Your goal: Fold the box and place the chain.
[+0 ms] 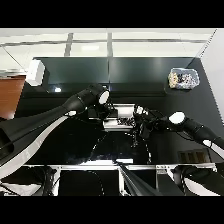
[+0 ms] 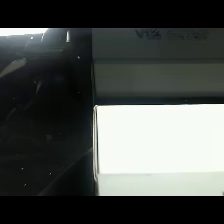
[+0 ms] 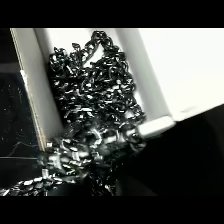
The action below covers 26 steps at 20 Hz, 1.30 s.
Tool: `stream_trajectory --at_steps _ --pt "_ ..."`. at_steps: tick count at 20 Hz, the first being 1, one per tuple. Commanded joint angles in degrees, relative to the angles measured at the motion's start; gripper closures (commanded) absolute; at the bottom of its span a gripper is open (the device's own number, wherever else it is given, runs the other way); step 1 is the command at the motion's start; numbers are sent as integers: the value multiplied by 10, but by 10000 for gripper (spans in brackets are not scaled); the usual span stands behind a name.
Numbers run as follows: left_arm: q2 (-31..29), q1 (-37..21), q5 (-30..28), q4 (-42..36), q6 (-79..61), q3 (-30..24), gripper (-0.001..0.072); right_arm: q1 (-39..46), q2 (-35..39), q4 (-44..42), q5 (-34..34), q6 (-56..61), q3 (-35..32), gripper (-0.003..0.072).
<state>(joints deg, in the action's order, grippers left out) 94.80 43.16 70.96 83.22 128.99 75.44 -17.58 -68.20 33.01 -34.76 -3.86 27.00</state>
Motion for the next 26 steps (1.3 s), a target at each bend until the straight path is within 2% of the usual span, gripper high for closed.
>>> stream_trajectory --at_steps 1,2,4,8,11,14,16,18,22,26 --pt "0 0 0 0 0 0 683 0 1 64 -4 52 0 609" --pt "0 0 0 0 0 0 683 0 4 85 -7 71 0 610" --pt "0 0 0 0 1 0 683 0 18 111 -12 109 0 674" --pt "0 0 -1 1 0 0 683 17 89 145 -20 252 3 675" --pt "0 0 -1 1 1 0 683 40 168 145 -86 331 29 674" --pt "0 0 -1 1 0 0 683 48 233 143 -179 424 90 671" --pt "0 0 -2 1 1 0 683 48 252 104 -223 452 135 671" --pt "0 0 -2 1 0 0 683 48 253 31 -232 461 176 670" --pt "0 0 -2 0 0 0 683 48 251 -107 -177 461 199 671" --pt "0 0 -2 0 0 0 683 47 218 -114 -185 464 191 670"
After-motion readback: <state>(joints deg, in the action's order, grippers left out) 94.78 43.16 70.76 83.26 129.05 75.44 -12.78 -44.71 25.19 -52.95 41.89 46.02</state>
